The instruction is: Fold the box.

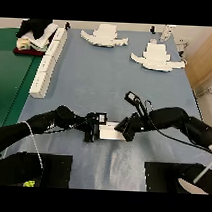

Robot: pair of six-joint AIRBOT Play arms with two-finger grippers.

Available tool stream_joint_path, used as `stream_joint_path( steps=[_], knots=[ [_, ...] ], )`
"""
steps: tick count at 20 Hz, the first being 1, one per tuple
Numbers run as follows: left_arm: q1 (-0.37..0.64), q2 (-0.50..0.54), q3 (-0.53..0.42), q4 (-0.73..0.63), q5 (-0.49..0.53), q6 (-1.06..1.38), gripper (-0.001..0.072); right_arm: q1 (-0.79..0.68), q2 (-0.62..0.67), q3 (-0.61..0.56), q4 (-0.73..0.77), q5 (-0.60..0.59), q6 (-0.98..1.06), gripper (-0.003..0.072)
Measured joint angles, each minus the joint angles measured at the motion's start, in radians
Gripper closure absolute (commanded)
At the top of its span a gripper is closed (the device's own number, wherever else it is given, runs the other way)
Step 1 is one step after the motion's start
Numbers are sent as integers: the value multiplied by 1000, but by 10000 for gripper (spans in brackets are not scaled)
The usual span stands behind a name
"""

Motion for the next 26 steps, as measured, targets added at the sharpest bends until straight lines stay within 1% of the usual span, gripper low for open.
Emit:
stream_joint_path(
  steps=[3,4,6,8,9,10,11,15,18,22,26],
  knots=[
    [0,0,0,0,0,0,180,85,60,-52,-71,132,-19,680],
    [0,0,0,0,0,0,179,99,69,-59,-92,156,-24,628],
    [0,0,0,0,0,0,179,117,82,-61,-125,192,-38,606],
    [0,0,0,0,0,0,179,135,89,-46,-146,197,-64,369],
    [0,0,0,0,0,0,179,146,90,-37,-162,197,-79,305],
    [0,0,0,0,0,0,179,160,92,-31,-179,197,-95,267],
    [0,0,0,0,0,0,179,177,92,-27,-201,195,-114,209],
    [0,0,0,0,0,0,180,240,73,-18,-309,195,-163,209],
    [0,0,0,0,0,0,179,276,42,-16,-377,227,-196,209],
    [0,0,0,0,0,0,179,307,26,-7,-430,280,-243,210],
    [0,0,0,0,0,0,179,319,23,-2,-458,303,-262,211]
  ],
)
